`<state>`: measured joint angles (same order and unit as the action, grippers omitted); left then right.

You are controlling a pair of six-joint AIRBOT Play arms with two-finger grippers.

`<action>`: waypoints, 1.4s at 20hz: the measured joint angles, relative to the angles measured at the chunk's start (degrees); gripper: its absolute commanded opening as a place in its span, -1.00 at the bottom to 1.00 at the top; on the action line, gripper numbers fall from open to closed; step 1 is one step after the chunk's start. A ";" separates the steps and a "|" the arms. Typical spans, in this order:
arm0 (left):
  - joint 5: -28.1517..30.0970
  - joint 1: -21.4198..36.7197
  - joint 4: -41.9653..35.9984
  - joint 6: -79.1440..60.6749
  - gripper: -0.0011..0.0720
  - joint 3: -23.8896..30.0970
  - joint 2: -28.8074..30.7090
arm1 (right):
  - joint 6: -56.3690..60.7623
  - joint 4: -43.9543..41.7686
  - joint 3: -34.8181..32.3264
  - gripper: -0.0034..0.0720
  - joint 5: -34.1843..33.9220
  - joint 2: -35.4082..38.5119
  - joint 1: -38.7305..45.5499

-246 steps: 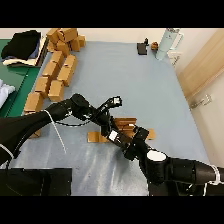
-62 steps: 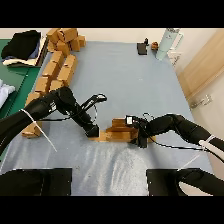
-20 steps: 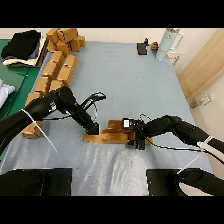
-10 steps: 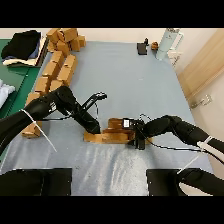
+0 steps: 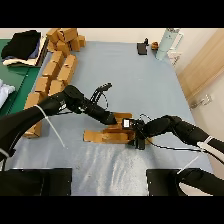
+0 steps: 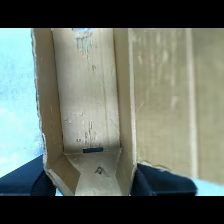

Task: Fold the box.

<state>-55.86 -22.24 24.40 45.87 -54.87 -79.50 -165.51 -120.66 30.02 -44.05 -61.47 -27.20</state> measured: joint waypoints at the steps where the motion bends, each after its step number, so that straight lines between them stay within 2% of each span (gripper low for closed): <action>1: 1.05 0.02 -0.04 0.22 -0.93 -0.83 -1.18 | 0.00 -0.02 0.00 0.62 0.00 0.00 0.00; 8: 2.10 0.20 6.47 5.40 -0.94 -2.99 -8.83 | 0.00 0.00 0.00 0.61 -0.13 0.00 0.00; 14: 1.79 0.20 8.26 6.25 -0.93 -3.30 -11.39 | 0.00 0.00 0.00 0.62 -0.22 0.00 0.00; 23: 1.73 0.37 8.72 5.11 -0.94 -4.17 -11.32 | 0.00 0.17 0.00 0.62 -0.22 0.00 0.00; 28: 1.75 2.23 13.40 3.85 -0.94 -5.35 -5.66 | 0.00 0.31 0.00 0.61 -0.35 0.00 0.00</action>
<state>-54.11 -20.01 37.80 49.71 -60.23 -85.17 -165.51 -120.36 30.02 -44.40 -61.47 -27.20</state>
